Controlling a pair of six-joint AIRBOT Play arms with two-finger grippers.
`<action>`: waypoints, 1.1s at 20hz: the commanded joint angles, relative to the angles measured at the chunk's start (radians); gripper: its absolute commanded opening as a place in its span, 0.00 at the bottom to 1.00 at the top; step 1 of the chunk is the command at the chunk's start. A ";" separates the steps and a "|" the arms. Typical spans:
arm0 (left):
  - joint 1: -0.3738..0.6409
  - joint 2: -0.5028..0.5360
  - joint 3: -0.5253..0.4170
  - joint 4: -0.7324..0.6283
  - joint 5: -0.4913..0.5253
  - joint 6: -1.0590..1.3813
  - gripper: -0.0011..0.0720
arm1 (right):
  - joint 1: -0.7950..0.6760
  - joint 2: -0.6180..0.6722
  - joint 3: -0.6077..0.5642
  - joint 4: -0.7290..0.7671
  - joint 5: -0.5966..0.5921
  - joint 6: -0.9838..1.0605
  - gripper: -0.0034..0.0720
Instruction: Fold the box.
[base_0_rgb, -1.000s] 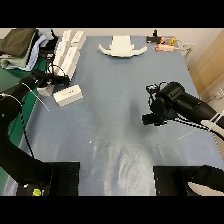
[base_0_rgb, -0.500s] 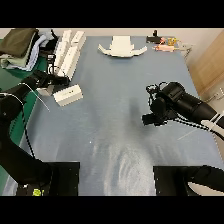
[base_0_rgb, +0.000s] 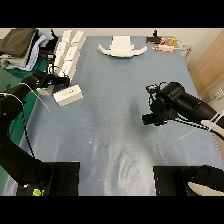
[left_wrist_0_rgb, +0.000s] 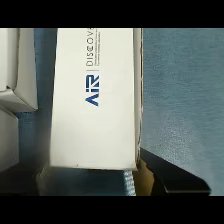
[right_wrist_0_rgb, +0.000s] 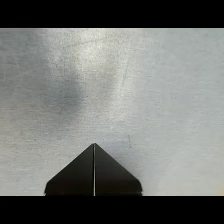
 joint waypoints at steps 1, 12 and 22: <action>0.002 0.018 0.000 0.002 -0.031 -0.002 0.97 | 0.000 0.000 0.001 0.001 0.000 0.000 0.05; 0.021 0.252 0.000 0.056 -0.208 -0.036 0.97 | 0.000 0.000 0.001 0.001 0.000 0.000 0.05; 0.020 0.518 -0.001 0.055 -0.716 -0.105 0.03 | 0.000 0.000 0.001 0.001 0.000 0.000 0.05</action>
